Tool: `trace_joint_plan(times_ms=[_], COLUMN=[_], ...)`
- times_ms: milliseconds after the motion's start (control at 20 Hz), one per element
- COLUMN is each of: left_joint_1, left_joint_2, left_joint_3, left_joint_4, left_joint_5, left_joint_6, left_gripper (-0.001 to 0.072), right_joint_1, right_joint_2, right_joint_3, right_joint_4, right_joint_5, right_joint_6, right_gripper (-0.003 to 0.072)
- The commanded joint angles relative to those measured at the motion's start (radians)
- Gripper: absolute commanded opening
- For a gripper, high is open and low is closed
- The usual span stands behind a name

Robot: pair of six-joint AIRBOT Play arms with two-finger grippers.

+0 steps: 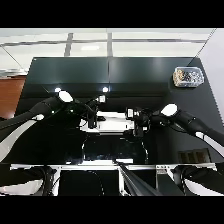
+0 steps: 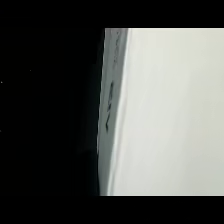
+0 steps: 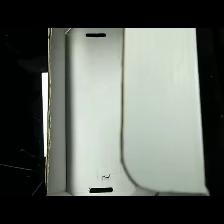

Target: Fold the box and place the chain.

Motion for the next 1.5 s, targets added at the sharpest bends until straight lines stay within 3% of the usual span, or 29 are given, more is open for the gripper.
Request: trace_joint_plan(times_ms=[0, 1450], left_joint_1=[0.002, 0.002], left_joint_2=[0.000, 0.000], left_joint_3=[0.001, 0.001], left_joint_4=[-0.004, -0.008], left_joint_5=[0.002, 0.003], left_joint_6=[-0.001, -0.001], left_gripper=[0.0030, 0.0029], right_joint_1=[0.002, 0.053], right_joint_2=[-0.028, -0.070], right_joint_3=[-0.001, 0.012], right_joint_4=[-0.013, -0.088], right_joint_5=[-0.014, -0.110], right_joint_6=[0.010, 0.119], right_gripper=[0.0708, 0.0708])
